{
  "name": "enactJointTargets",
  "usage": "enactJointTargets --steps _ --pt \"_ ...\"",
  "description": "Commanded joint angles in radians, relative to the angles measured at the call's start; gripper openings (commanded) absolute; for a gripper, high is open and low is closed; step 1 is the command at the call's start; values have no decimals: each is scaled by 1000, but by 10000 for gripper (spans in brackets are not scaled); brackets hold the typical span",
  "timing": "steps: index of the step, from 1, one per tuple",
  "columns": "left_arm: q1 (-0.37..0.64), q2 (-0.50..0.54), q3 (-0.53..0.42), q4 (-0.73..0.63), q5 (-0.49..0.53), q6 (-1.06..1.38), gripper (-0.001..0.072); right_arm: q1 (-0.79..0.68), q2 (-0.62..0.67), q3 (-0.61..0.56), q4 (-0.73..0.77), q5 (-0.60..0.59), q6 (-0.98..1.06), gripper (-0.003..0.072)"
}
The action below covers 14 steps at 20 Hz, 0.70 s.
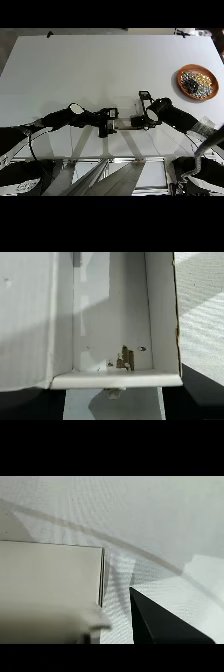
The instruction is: Fold the box and place the chain.
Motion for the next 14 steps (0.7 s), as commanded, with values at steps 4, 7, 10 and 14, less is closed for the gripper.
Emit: enactJointTargets --steps 4,7,10,14 --pt "0 1 0 0 -1 0 346 7 -19 0 -6 -50 37 265" --pt "0 1 0 0 -2 0 346 7 -19 0 -6 -54 36 88" --pt "0 1 0 0 -1 0 346 7 -19 0 -5 -63 29 15" --pt "0 1 0 0 -1 0 346 7 -19 0 8 -93 29 258"
